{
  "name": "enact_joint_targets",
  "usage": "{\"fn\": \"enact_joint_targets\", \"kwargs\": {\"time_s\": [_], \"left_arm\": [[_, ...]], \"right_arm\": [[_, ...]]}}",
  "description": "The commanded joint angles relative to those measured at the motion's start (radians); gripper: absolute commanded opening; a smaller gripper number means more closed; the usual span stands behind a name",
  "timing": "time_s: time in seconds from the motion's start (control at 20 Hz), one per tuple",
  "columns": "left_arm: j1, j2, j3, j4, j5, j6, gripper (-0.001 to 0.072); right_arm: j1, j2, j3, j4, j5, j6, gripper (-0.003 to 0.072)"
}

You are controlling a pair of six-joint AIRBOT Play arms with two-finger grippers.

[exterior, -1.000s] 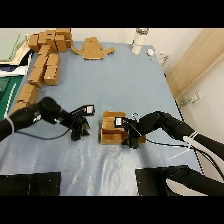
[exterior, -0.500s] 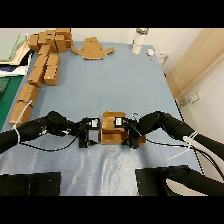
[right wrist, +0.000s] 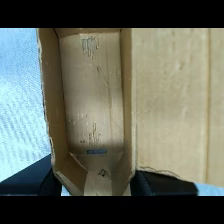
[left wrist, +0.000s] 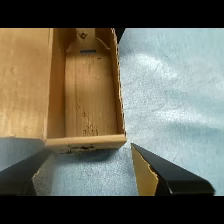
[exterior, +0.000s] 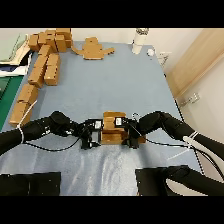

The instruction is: Fold the box.

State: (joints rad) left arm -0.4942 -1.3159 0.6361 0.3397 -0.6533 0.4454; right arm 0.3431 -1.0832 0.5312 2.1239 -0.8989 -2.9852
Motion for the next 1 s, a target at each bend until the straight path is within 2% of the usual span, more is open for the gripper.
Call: {"fn": "enact_joint_targets", "kwargs": {"time_s": [0.0, 0.25, 0.5, 0.6, 0.75, 0.95], "left_arm": [[-0.006, -0.002, 0.002, -0.002, -0.011, -0.001, 0.0694], [-0.039, -0.014, 0.003, -0.003, 0.043, -0.027, 0.0694], [-0.042, -0.016, 0.011, 0.034, 0.06, -0.159, 0.0693], [-0.042, -0.016, 0.012, 0.073, 0.059, -0.216, 0.0693], [-0.042, -0.016, 0.02, 0.232, 0.057, -0.386, 0.0693], [-0.051, -0.017, 0.055, 0.247, 0.041, -0.42, 0.0693]], "right_arm": [[-0.001, 0.0, 0.0, 0.0, 0.0, 0.0, 0.0507], [-0.001, 0.0, 0.0, 0.0, 0.0, 0.0, 0.0507], [-0.001, 0.0, 0.0, 0.0, 0.0, 0.0, 0.0507], [-0.001, 0.0, 0.0, 0.0, 0.0, 0.0, 0.0507], [-0.001, 0.0, 0.0, 0.0, 0.0, 0.0, 0.0508], [-0.001, 0.0, 0.0, 0.0, 0.0, 0.0, 0.0507]]}}
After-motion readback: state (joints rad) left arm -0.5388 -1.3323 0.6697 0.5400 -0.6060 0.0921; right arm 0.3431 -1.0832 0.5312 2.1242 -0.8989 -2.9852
